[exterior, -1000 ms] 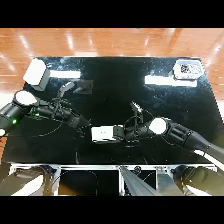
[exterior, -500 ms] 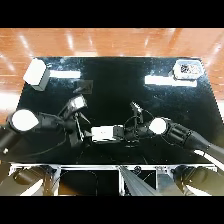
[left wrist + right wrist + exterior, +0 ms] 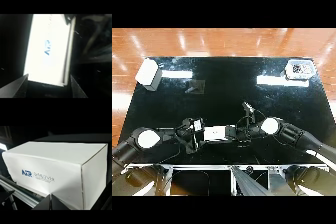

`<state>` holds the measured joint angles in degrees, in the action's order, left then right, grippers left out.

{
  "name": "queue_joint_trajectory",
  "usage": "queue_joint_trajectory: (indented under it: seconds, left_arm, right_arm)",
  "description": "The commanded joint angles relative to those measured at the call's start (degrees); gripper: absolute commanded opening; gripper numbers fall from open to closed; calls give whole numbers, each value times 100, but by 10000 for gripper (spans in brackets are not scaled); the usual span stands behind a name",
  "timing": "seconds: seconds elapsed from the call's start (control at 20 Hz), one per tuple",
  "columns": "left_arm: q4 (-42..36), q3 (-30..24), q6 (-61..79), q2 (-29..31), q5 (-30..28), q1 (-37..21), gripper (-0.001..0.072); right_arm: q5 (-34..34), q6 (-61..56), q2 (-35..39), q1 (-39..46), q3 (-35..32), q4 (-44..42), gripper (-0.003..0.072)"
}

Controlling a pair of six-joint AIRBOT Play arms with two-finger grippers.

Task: Fold the box and place the chain.

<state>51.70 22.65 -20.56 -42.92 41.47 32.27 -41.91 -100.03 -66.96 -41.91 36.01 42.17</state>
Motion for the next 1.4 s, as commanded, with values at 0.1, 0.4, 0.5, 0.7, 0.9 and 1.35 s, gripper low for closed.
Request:
queue_joint_trajectory:
  seconds: [0.1, 0.4, 0.5, 0.7, 0.9, 1.35]
  left_arm:
    - [-372, -81, 579, -138, -286, 31, 620]
    - [-715, -74, 863, -348, -208, 31, 617]
    - [-704, -74, 990, -350, -229, 31, 605]
    - [-728, -74, 1010, -444, -251, 31, 604]
    - [-741, -59, 1012, -590, -435, 31, 606]
    - [-584, 9, 1010, -678, -649, 31, 642]
  right_arm:
    - [-9, 0, -2, 0, -2, -7, 44]
    - [-9, 2, -2, 0, -2, -2, 44]
    - [-9, 4, -2, 0, -2, -2, 44]
    - [-9, 4, -2, 0, -2, -2, 44]
    - [-9, 4, -2, 0, -2, -2, 44]
    - [-9, 46, -2, 0, -2, -7, 44]
